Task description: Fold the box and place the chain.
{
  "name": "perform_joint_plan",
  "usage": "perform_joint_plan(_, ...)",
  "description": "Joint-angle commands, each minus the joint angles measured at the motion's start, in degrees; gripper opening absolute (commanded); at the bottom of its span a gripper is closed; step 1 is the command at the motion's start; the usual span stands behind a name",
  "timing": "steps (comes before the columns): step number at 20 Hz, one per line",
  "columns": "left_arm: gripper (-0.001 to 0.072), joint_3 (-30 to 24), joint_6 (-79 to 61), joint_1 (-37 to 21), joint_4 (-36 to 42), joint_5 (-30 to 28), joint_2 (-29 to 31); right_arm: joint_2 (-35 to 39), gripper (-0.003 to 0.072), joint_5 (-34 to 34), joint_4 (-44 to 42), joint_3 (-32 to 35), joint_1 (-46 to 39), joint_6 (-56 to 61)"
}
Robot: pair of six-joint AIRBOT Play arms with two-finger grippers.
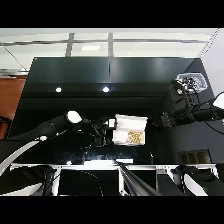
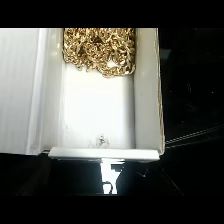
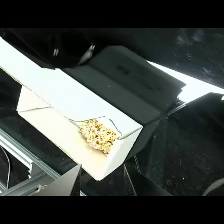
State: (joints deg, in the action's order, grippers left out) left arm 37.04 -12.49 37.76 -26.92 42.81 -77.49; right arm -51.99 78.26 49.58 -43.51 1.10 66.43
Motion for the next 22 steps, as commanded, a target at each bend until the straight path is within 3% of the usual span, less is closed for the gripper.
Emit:
perform_joint_plan(1,0.0655,0.1,0.6,0.5,0.4,-1.0,0.0,0.0,0.0326,0.2,0.0,0.0,0.0,0.0)
perform_joint_plan(2,0.0548,0.1,0.6,0.5,0.4,-1.0,0.0,0.0,0.0326,0.2,0.0,0.0,0.0,0.0)
perform_joint_plan(3,0.0346,0.0,0.6,0.5,0.3,-1.0,0.0,0.0,0.0326,0.2,0.0,0.0,0.0,0.0)
perform_joint_plan(4,0.0323,0.1,0.5,0.5,0.2,-1.0,0.0,0.0,0.0326,0.2,0.0,0.0,0.0,0.0)
perform_joint_plan(8,0.0322,0.1,1.4,0.2,-2.8,-2.3,0.1,0.0,0.0326,-0.8,-0.3,-0.1,0.0,0.0)
perform_joint_plan(13,0.0322,0.1,2.5,-0.1,-5.2,-3.2,0.5,-0.6,0.0332,-8.5,-10.5,-0.1,1.6,1.2)
perform_joint_plan(14,0.0323,0.1,2.5,-0.5,-5.3,-3.2,0.5,-1.4,0.0480,-10.2,-10.8,-0.2,2.7,1.1)
perform_joint_plan(15,0.0323,0.1,2.5,-1.0,-5.3,-3.2,0.5,-2.4,0.0720,-11.6,-10.5,-0.2,4.3,0.8)
perform_joint_plan(22,0.0323,0.0,2.5,-1.6,-5.3,-3.2,0.5,-3.9,0.0720,-18.6,-4.3,-0.2,10.9,-15.5)
